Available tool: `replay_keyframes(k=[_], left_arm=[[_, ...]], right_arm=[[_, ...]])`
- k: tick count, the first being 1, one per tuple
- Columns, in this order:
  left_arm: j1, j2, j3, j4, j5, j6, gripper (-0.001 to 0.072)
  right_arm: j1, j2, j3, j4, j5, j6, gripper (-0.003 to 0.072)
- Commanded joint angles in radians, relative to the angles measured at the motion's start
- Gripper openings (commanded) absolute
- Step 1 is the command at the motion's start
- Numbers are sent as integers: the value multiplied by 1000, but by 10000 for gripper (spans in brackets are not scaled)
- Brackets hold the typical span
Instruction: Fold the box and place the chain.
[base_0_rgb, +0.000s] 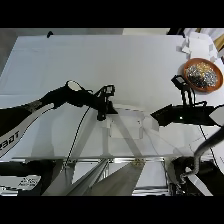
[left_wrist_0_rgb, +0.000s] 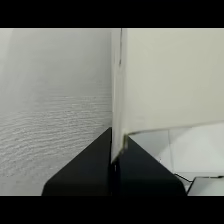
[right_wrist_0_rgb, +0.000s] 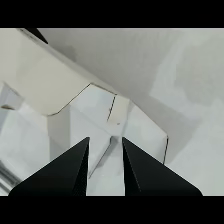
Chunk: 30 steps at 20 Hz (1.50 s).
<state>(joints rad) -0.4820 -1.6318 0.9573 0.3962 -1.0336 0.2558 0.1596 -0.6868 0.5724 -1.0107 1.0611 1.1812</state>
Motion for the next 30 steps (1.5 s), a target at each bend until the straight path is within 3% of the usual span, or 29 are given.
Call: replay_keyframes(k=[1,5,20,30], left_arm=[[-1,-26,0,-37,51,19,4],[-1,-49,0,-93,58,44,5],[0,-66,0,-84,80,77,9],[0,-66,42,10,53,138,5]], right_arm=[[0,1,1,-6,-2,-1,238],[0,1,1,-6,-3,-3,238],[0,1,1,-6,-6,-4,238],[0,1,1,-14,-25,-8,237]])
